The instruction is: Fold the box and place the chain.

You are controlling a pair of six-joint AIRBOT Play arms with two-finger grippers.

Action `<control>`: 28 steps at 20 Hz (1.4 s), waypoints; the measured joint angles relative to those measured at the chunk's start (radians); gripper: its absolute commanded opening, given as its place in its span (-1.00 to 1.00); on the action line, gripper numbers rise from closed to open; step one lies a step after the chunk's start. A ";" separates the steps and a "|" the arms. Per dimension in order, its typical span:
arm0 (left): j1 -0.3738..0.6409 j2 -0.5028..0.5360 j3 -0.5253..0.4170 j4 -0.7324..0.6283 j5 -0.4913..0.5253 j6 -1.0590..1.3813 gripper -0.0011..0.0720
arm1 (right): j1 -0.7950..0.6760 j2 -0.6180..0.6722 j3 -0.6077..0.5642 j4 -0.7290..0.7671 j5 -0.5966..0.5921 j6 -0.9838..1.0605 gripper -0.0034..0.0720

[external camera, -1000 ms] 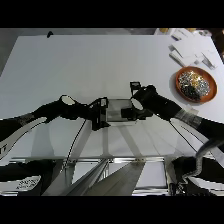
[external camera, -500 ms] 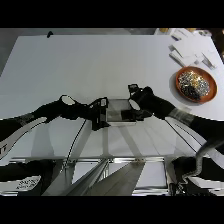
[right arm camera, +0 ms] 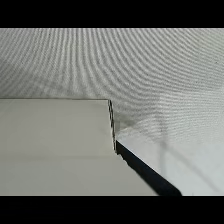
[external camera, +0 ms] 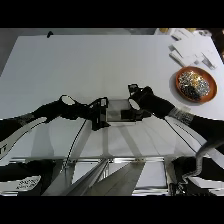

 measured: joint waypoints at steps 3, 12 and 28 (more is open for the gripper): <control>0.000 0.000 0.000 0.000 0.000 0.001 -0.68 | 0.000 0.018 -0.001 -0.003 0.010 -0.027 0.15; 0.000 0.000 0.000 0.000 0.000 0.000 -0.68 | -0.052 0.267 0.048 -0.018 0.138 -0.302 0.14; 0.000 0.000 0.000 0.000 0.000 0.000 -0.68 | -0.968 0.141 0.148 -0.013 -0.086 -0.758 -0.33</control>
